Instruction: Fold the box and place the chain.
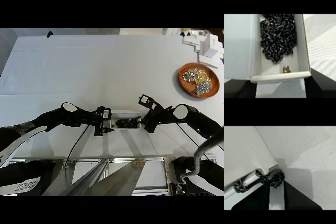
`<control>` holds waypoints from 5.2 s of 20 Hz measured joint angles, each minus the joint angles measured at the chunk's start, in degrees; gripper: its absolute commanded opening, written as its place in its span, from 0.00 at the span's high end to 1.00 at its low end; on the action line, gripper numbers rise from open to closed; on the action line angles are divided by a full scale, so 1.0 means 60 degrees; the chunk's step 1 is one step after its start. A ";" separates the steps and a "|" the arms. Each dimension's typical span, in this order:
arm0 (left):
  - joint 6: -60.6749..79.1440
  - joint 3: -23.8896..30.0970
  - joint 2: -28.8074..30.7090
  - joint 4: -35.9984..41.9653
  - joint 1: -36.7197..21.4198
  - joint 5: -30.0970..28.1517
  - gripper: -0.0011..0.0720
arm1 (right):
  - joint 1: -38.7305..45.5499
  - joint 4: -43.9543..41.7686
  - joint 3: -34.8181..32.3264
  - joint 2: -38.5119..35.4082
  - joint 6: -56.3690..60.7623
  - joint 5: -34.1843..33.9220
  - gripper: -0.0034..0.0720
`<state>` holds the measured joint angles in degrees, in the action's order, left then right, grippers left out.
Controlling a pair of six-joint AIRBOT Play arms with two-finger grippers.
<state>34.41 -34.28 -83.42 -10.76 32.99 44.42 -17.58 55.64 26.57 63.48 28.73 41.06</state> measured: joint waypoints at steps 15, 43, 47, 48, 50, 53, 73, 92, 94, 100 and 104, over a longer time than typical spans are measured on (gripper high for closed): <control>0.0000 0.0004 0.0000 0.0000 0.0000 -0.0004 0.90 | -0.0091 0.0273 -0.0004 -0.1118 0.0761 0.0747 0.93; 0.0000 0.0004 0.0000 0.0004 0.0000 0.0000 0.90 | -0.3093 -0.2157 0.0481 -0.2962 0.1563 -0.1370 0.71; 0.0000 0.0000 0.0000 0.0004 -0.0004 0.0000 0.90 | -0.3140 -0.2204 0.1107 -0.2830 0.1264 -0.1610 0.76; 0.0000 0.0004 0.0000 0.0004 0.0000 0.0000 0.90 | -0.3038 -0.2167 0.1311 -0.2812 0.1184 -0.1647 0.76; 0.0004 0.0004 0.0000 0.0000 -0.0004 0.0000 0.90 | -0.2681 -0.2014 0.1657 -0.2732 0.1035 -0.1694 0.82; 0.0000 0.0004 0.0000 0.0004 0.0000 0.0000 0.90 | -0.2073 -0.1843 0.1894 -0.2350 0.0947 -0.1592 0.90; 0.0004 0.0004 0.0000 0.0000 0.0000 0.0000 0.90 | -0.2506 0.0157 0.2029 -0.0525 0.0550 0.1519 0.71; -0.0004 0.0004 0.0000 0.0004 0.0000 -0.0004 0.90 | -0.2663 0.0758 0.2029 -0.1322 -0.0499 0.1286 0.54; -0.0011 0.0000 0.0000 0.0004 0.0000 -0.0004 0.90 | -0.2667 0.0849 0.2029 -0.1319 -0.0525 0.1147 0.60; 0.0000 0.0000 0.0000 0.0004 0.0000 -0.0004 0.90 | -0.2663 0.0958 0.2029 -0.1319 -0.0554 0.1024 0.66; 0.0000 0.0000 0.0000 0.0004 0.0000 -0.0004 0.90 | -0.2663 0.0809 0.2029 -0.1319 -0.0568 0.1359 0.66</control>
<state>34.41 -34.28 -83.42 -10.74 32.99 44.40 -33.56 60.49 38.74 55.57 25.32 49.21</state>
